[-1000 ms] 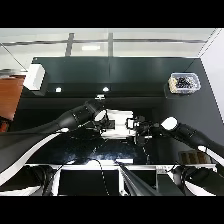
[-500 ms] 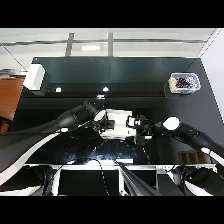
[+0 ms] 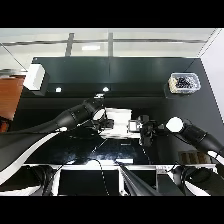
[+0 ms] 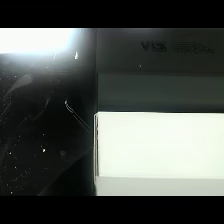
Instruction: Fold the box and place the chain.
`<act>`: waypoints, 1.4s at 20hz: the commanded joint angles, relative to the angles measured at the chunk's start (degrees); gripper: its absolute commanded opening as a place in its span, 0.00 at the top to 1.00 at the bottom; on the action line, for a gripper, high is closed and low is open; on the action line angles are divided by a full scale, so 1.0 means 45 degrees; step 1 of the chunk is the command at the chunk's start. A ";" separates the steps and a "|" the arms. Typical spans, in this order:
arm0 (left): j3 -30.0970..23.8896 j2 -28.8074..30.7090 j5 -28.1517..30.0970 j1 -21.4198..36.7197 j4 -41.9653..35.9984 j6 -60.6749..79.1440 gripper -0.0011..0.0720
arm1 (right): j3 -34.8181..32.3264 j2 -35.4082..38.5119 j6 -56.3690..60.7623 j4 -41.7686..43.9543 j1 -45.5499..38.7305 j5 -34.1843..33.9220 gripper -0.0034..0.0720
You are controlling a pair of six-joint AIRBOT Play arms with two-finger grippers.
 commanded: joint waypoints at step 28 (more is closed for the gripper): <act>0.0000 -0.0092 0.0078 0.0010 0.0000 -0.0015 0.95 | 0.0019 -0.1005 0.0597 0.3555 0.0627 -0.1287 0.69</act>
